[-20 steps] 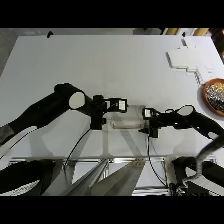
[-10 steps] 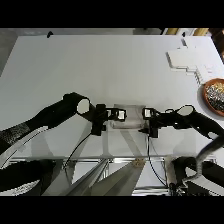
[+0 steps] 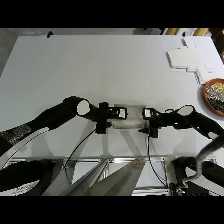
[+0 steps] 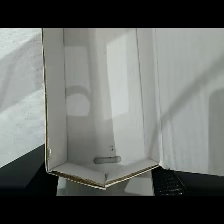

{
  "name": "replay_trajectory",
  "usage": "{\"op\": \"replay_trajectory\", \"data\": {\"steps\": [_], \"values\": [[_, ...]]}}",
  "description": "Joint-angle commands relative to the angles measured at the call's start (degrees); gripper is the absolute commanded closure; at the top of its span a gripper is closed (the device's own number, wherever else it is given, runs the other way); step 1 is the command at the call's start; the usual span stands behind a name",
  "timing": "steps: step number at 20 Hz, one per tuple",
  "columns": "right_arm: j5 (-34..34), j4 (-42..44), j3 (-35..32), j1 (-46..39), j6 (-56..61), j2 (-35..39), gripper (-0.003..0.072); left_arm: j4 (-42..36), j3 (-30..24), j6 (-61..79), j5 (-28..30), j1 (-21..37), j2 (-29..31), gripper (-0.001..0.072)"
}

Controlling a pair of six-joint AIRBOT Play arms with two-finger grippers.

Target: Fold the box and place the chain.

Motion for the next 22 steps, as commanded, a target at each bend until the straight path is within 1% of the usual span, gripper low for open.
{"op": "replay_trajectory", "data": {"steps": [1,6,9,10,11,12,16,19,21,22], "values": [[0.0,0.0,0.0,0.0,0.0,0.0,0.0283,-1.0,-0.1,0.3,0.2,-0.5,-0.1,0.0445],[0.0,0.0,0.0,0.0,0.0,0.0,0.0283,-2.1,-0.1,0.3,0.7,-1.3,-1.7,0.0441],[0.0,0.0,0.0,0.0,0.0,0.0,0.0283,-3.1,-0.1,0.3,4.3,-1.9,-2.2,0.0443],[0.0,0.0,0.0,0.0,0.0,0.0,0.0283,-3.6,-0.1,0.3,5.6,-2.0,-2.2,0.0474],[0.0,0.0,0.0,0.0,0.0,0.0,0.0283,-4.1,-0.1,0.4,6.3,-2.0,-2.2,0.0579],[0.0,0.0,0.0,0.0,0.0,0.0,0.0283,-4.7,-0.1,0.6,6.4,-2.0,-2.2,0.0611],[0.0,0.0,0.0,0.0,0.0,0.0,0.0283,-5.2,-0.1,0.6,6.4,-2.4,-2.8,0.0611],[0.0,0.0,0.0,0.0,0.0,0.0,0.0283,-9.0,-0.1,5.9,6.6,-4.0,-3.9,0.0608],[0.0,0.0,0.0,0.0,0.0,0.0,0.0283,-9.7,-0.1,7.2,6.7,-4.5,-4.3,0.0595],[0.0,0.0,0.0,0.0,0.0,0.0,0.0283,-9.6,-0.1,7.0,6.6,-4.5,-4.3,0.052]]}}
